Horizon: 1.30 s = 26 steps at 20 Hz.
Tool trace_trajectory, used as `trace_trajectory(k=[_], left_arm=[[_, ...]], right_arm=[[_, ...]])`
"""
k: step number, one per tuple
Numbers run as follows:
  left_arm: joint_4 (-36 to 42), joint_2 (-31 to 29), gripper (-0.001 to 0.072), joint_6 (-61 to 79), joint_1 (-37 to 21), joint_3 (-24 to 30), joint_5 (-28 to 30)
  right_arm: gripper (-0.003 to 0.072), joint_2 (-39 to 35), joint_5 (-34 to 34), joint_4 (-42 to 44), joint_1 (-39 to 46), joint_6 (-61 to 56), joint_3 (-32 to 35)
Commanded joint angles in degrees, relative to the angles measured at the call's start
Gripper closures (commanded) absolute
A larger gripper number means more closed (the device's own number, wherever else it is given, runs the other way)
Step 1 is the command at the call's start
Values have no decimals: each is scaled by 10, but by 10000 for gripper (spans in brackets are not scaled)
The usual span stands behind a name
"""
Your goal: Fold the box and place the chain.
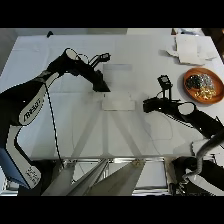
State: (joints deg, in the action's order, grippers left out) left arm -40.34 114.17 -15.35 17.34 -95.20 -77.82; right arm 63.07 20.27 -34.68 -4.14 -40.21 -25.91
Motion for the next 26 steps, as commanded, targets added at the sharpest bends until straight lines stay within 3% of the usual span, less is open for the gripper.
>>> trace_trajectory(k=[1,6,9,12,13,20,24,25,26], left_arm=[[-2,0,448,11,2,0,0],[8,1,448,20,1,0,-8],[24,1,578,40,1,0,-23],[25,2,606,40,0,0,-28],[26,4,703,41,0,0,-32],[26,11,701,40,-3,0,-35],[25,11,664,39,-6,0,-34],[25,11,583,39,-9,0,-31],[25,11,434,37,-12,0,-25]], right_arm=[[676,0,0,0,-1,0,0],[676,0,0,0,-1,0,0],[676,0,0,0,-1,0,0],[676,0,0,0,-1,0,0],[676,0,0,0,-1,0,0],[676,0,0,0,-1,0,0],[676,0,0,0,-1,0,0],[676,0,0,0,-1,0,0],[676,0,0,0,-1,0,0]])
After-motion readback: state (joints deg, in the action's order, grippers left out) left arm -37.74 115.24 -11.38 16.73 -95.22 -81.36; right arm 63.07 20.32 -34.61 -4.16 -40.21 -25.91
